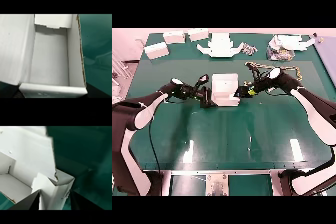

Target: Fold the box and place the chain.

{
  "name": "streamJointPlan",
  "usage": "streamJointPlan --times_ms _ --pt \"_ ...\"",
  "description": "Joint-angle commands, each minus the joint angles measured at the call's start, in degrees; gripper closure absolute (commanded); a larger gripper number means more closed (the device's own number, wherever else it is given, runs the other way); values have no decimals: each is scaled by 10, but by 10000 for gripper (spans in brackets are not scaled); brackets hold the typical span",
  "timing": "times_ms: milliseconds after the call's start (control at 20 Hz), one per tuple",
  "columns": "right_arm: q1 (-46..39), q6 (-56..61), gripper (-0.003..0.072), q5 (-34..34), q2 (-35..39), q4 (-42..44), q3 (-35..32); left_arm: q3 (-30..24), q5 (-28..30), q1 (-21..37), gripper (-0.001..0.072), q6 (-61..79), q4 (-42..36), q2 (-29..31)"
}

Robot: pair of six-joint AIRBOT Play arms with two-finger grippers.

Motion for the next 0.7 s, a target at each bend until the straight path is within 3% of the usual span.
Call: streamJointPlan --times_ms 0,200,600,650 --pt "12 19 284 -10 0 -26 1 0 4 2 221 0 -1 1" --pt "30 55 296 -11 0 -63 14 0 4 2 222 0 -2 1" --pt "88 209 298 42 0 -251 78 0 4 2 221 0 -4 1" --pt "92 213 331 42 0 -253 79 0 4 2 221 0 -4 1"
